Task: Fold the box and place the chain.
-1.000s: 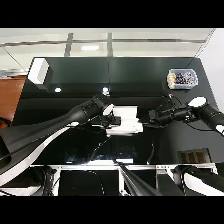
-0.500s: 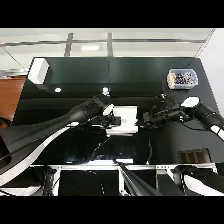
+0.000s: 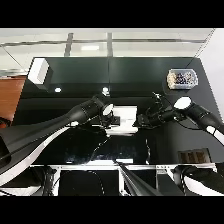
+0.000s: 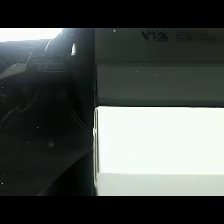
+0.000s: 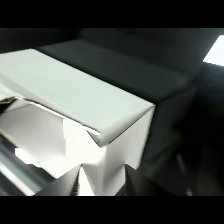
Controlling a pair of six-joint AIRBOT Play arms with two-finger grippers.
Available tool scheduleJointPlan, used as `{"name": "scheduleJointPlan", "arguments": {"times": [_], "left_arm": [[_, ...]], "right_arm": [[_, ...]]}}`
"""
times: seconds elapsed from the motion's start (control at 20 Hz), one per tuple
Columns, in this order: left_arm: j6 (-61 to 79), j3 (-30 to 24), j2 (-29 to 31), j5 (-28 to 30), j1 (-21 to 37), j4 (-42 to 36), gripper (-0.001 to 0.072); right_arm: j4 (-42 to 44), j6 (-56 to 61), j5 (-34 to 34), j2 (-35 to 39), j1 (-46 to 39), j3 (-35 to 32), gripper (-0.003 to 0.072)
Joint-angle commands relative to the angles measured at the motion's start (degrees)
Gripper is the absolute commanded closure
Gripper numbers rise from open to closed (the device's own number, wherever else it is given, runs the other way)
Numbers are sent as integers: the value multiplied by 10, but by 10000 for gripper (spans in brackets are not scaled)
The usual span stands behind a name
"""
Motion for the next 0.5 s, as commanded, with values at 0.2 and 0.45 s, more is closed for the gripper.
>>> {"name": "scheduleJointPlan", "arguments": {"times": [0.2,0.45], "left_arm": [[0,0,0,2,0,0,680],[0,0,0,2,0,0,681]], "right_arm": [[-125,103,-4,0,61,61,210],[-218,237,-16,0,139,91,210]]}}
